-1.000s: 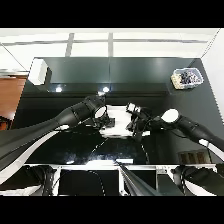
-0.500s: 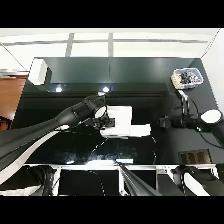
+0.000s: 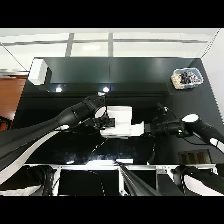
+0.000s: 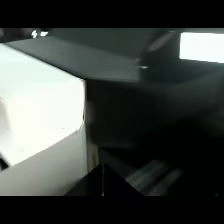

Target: Fold the box and place the chain.

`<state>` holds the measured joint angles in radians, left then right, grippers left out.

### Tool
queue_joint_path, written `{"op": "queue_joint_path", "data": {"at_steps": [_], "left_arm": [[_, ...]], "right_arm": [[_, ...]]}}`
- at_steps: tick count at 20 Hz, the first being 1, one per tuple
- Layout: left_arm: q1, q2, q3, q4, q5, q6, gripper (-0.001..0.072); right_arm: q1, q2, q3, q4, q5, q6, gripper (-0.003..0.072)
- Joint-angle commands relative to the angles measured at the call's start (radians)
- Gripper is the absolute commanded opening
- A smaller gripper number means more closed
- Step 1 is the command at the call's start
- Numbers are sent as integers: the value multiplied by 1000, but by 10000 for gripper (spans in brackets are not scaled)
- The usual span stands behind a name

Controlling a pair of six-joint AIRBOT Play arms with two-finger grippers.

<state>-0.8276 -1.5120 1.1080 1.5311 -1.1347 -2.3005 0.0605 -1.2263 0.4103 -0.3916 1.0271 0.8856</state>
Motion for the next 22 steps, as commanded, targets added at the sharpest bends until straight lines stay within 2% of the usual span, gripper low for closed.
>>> {"op": "queue_joint_path", "data": {"at_steps": [1,2,3,4,8,11,17,21,22], "left_arm": [[0,0,1,-3,0,0,26],[0,0,1,-3,0,0,26],[0,0,1,-3,0,0,26],[0,0,1,-3,0,0,26],[0,0,1,-3,0,0,26],[0,0,1,-3,0,0,26],[0,0,1,-3,0,0,26],[0,0,1,-3,0,0,26],[0,0,1,-3,-1,0,26]], "right_arm": [[55,-39,93,44,53,-22,28],[53,-39,121,43,77,-21,211],[53,-39,144,43,100,-10,455],[54,-39,160,43,118,-4,544],[100,-39,172,34,118,35,540],[176,-39,178,-20,19,116,539],[415,-40,311,-455,-183,582,539],[524,-63,410,-763,-142,877,535],[537,-71,433,-793,-117,918,411]]}}
